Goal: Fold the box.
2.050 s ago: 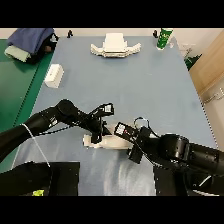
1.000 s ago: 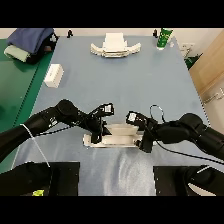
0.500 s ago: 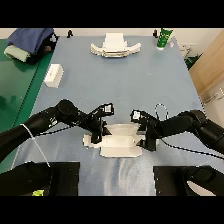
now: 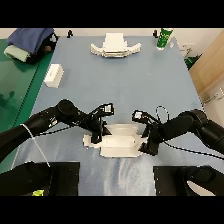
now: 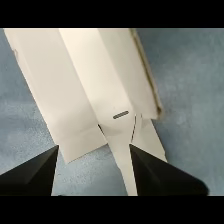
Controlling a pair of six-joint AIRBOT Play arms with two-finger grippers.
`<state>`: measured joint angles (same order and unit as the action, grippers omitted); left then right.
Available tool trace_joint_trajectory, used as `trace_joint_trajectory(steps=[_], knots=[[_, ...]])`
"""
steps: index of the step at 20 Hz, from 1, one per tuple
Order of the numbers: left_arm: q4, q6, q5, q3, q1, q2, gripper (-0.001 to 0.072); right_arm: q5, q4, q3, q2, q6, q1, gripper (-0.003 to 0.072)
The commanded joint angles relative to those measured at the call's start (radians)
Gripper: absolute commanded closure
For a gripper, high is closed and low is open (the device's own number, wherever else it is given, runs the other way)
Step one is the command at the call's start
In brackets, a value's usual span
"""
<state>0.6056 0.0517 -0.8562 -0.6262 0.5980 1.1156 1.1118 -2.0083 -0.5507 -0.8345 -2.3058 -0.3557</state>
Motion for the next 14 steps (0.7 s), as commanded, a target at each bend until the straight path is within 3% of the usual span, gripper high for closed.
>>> trace_joint_trajectory(steps=[1, 3, 7, 9, 14], knots=[[0.0, 0.0, 0.0, 0.0, 0.0, 0.0, 0.0695, 0.012, 0.055, -0.001, 0.058, 0.168, -0.002, -0.0018], [0.0, 0.0, 0.0, 0.0, 0.0, 0.0, 0.0695, 0.056, 0.059, 0.0, 0.108, 0.2, -0.022, 0.0026], [0.0, 0.0, 0.0, 0.0, 0.0, 0.0, 0.0695, 0.098, 0.071, 0.05, 0.148, 0.327, -0.178, 0.0028], [0.0, 0.0, 0.0, 0.0, 0.0, 0.0, 0.0695, 0.04, 0.105, 0.085, 0.145, 0.366, -0.304, 0.0028], [0.0, 0.0, 0.0, 0.0, 0.0, 0.0, 0.0695, -0.183, 0.41, 0.093, 0.077, 0.521, -0.542, 0.0028]])
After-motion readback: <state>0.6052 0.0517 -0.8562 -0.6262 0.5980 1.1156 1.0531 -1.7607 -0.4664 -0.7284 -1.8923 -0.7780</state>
